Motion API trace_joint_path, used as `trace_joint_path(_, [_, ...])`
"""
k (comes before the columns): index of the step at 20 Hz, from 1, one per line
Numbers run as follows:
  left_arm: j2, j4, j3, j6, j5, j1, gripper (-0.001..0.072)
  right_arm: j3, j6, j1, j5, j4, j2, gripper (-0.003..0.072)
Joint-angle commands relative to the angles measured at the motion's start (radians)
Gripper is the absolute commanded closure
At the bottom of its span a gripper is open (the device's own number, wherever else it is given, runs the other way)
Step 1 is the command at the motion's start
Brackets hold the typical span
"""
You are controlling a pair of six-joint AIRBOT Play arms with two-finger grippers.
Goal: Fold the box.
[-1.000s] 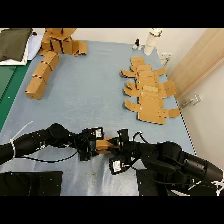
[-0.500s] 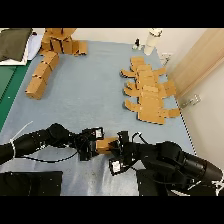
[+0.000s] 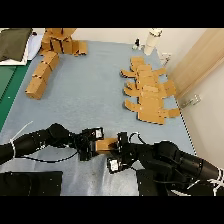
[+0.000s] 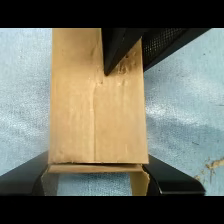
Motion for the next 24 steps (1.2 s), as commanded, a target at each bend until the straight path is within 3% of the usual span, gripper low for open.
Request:
trace_joint_path(1, [0.0,0.0,0.001,0.0,0.001,0.0,0.019,0.001,0.001,0.001,-0.027,0.017,0.004,0.0461])
trace_joint_path(4, [0.0,0.0,0.001,0.0,0.001,0.0,0.019,0.003,0.008,0.001,-0.027,0.016,0.026,0.0417])
trace_joint_path(5, [0.0,0.0,0.001,0.0,0.001,0.0,0.019,0.003,0.022,0.001,-0.027,0.016,0.031,0.0304])
trace_joint_path(12, [0.0,0.0,0.001,0.0,0.001,0.0,0.019,0.003,0.04,0.0,-0.042,0.006,0.073,0.0295])
trace_joint_path(14, [0.0,0.0,0.001,0.0,0.001,0.0,0.0191,0.003,0.104,0.001,-0.069,0.037,0.103,0.0357])
trace_joint_path(15, [0.0,0.0,0.001,0.0,0.001,0.0,0.019,0.003,0.205,0.001,-0.107,0.122,0.122,0.0399])
trace_joint_path(18, [0.0,0.0,0.001,0.0,0.001,0.0,0.019,0.003,0.792,0.001,-0.261,0.332,0.178,0.0432])
trace_joint_path(19, [0.0,0.0,0.001,0.0,0.001,0.0,0.019,0.001,0.975,0.002,-0.309,0.349,0.195,0.0588])
trace_joint_path(20, [0.0,0.0,0.001,0.0,0.001,0.0,0.019,-0.008,1.156,0.003,-0.342,0.371,0.212,0.0681])
trace_joint_path(22, [0.0,0.0,0.001,0.0,0.0,0.0,0.019,-0.055,1.381,0.003,-0.317,0.437,0.241,0.0683])
trace_joint_path(24, [0.0,0.0,0.001,0.0,0.001,0.0,0.019,-0.12,1.444,0.003,-0.157,0.529,0.246,0.0683])
